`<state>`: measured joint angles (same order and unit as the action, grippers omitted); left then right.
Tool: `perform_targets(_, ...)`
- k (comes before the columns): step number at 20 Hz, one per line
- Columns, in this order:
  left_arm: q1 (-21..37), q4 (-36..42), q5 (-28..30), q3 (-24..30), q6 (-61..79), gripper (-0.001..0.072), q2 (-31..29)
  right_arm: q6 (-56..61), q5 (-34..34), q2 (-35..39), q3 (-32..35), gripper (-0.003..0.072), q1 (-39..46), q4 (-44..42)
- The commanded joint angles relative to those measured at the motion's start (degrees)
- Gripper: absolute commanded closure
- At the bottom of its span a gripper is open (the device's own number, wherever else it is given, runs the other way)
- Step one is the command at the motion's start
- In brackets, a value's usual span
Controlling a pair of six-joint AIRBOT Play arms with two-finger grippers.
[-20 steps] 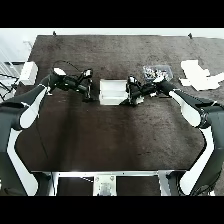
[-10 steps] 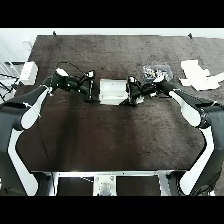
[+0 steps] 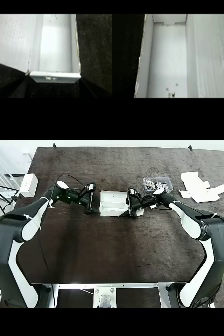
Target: Fold the box and place the chain.
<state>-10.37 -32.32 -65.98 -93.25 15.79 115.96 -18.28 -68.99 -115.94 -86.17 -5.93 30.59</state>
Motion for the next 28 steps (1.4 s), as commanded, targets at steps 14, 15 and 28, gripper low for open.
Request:
perform_targets(14, 0.02, 0.0, -0.46, -0.35, 2.23, -0.0011, 0.07, -0.02, -0.07, -0.02, 0.02, 0.0097, -0.04, 0.02)
perform_targets(15, 0.02, 0.02, -0.48, -0.35, 2.23, -0.0011, 0.07, -0.02, -0.07, -0.02, 0.02, 0.0097, -0.04, 0.02)
perform_targets(28, 0.02, 2.97, -3.72, -0.9, 0.35, -0.0006, -0.17, -0.02, -0.07, -0.02, 0.02, 0.0097, -0.04, 0.02)
